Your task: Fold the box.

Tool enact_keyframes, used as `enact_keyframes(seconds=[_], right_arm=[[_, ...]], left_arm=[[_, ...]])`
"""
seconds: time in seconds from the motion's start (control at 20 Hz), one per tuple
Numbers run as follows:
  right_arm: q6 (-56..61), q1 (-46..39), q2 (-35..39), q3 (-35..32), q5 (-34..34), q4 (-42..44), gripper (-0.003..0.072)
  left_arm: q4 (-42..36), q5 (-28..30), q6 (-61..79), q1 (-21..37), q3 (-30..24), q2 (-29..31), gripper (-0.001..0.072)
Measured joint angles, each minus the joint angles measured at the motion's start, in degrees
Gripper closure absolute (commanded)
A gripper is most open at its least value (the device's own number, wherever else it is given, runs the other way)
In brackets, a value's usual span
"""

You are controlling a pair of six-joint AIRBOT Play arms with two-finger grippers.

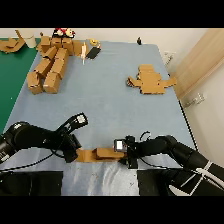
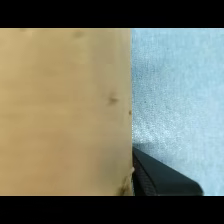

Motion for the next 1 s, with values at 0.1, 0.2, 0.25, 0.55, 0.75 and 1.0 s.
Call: enact_keyframes(seconds=[0.1,0.2,0.25,0.55,0.75,1.0], right_arm=[[0.0,0.0,0.0,0.0,0.0,0.0,0.0193],[0.0,0.0,0.0,0.0,0.0,0.0,0.0194],[0.0,0.0,0.0,0.0,0.0,0.0,0.0193],[0.0,0.0,0.0,0.0,0.0,0.0,0.0193],[0.0,0.0,0.0,0.0,0.0,0.0,0.0194],[0.0,0.0,0.0,0.0,0.0,0.0,0.0193]], left_arm=[[-5.6,-2.2,-7.0,-1.2,-1.7,0.3,0.0699],[-14.6,-1.2,-10.6,-3.6,-3.7,-0.6,0.0699],[-18.9,1.0,-11.8,-5.3,-4.4,-1.3,0.0698],[-35.2,27.9,-14.9,-16.7,-6.3,-4.5,0.0699],[-38.3,43.5,-15.5,-19.3,-6.6,-5.8,0.0699],[-39.3,50.4,-15.7,-19.2,-6.6,-11.5,0.0699]])
